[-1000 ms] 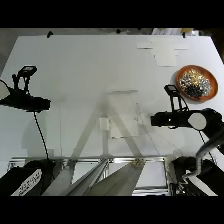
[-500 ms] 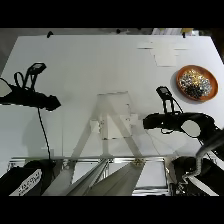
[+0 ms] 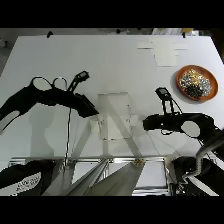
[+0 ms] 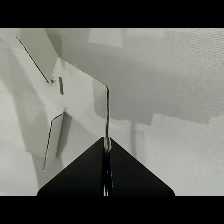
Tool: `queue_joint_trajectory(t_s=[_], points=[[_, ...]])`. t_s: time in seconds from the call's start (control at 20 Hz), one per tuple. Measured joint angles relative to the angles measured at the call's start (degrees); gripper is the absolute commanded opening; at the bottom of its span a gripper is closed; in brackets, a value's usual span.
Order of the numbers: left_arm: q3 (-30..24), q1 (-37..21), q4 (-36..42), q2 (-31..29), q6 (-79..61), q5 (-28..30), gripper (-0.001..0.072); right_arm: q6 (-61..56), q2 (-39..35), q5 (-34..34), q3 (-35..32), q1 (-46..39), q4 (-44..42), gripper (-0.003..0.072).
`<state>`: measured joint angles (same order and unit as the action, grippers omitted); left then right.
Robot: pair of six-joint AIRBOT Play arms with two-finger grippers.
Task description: Fold the box and place the chain.
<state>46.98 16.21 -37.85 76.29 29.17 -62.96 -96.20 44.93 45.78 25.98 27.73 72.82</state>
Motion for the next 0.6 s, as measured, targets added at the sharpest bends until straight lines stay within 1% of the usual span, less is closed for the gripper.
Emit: queue_joint_trajectory(t_s=[0.2, 0.35, 0.45, 0.5, 0.6], points=[[1.6, 2.8, 4.0, 6.4, -5.1, 1.9, 0.0558, 0.0, 0.0, 1.2, 0.0, 0.0, 0.0, 0.0020], [3.4, 3.4, 5.4, 9.7, -7.0, 2.1, 0.0557, 0.0, 0.0, 1.6, 0.0, 0.0, 0.0, 0.0020], [4.0, 3.6, 6.0, 11.4, -8.4, 1.4, 0.0539, 0.0, 0.0, 1.7, 0.0, 0.0, 0.0, 0.0020], [4.2, 3.7, 6.3, 12.2, -9.5, 0.5, 0.0456, 0.0, 0.0, 1.7, 0.0, 0.0, 0.0, 0.0020], [4.5, 3.8, 6.6, 13.5, -11.6, -1.1, 0.0332, 0.0, 0.0, 1.8, 0.0, 0.0, 0.0, 0.0020]])
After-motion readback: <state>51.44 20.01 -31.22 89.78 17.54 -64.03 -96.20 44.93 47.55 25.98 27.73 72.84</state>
